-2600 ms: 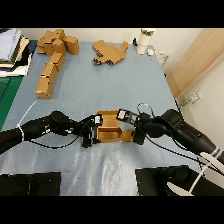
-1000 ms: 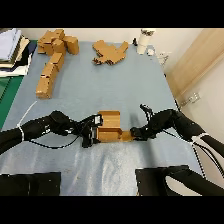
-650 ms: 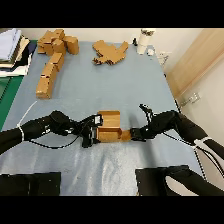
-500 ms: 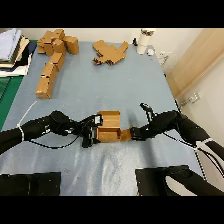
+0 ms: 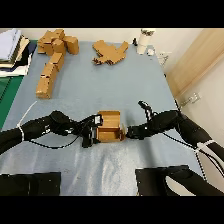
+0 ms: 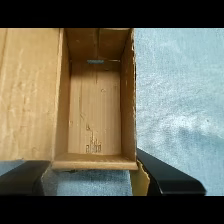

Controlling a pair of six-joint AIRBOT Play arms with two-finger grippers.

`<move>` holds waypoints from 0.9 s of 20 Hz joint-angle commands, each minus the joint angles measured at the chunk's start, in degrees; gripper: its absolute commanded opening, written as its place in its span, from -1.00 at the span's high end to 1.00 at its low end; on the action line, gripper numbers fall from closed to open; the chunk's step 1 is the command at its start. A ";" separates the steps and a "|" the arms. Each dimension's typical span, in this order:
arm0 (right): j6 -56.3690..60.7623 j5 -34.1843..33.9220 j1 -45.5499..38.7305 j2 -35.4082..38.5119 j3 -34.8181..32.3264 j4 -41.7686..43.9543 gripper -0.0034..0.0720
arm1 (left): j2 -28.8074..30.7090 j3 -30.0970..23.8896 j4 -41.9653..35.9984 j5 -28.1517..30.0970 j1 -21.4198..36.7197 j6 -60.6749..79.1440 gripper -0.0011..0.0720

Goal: Fold the box.

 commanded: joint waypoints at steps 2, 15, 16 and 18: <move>0.02 0.68 0.59 0.07 2.47 0.57 0.41 | -0.04 0.04 0.00 0.02 0.02 0.00 -0.54; 2.10 8.74 10.27 -2.40 2.78 0.11 -0.19 | -0.04 0.04 0.00 0.02 0.04 0.00 -0.54; 3.82 9.33 11.65 -3.02 3.19 -1.20 -0.19 | -0.04 0.04 0.00 0.00 0.04 0.00 -0.54; 10.93 9.03 14.08 -4.22 4.90 -7.08 -0.19 | -0.04 0.04 0.00 0.02 0.04 0.00 -0.54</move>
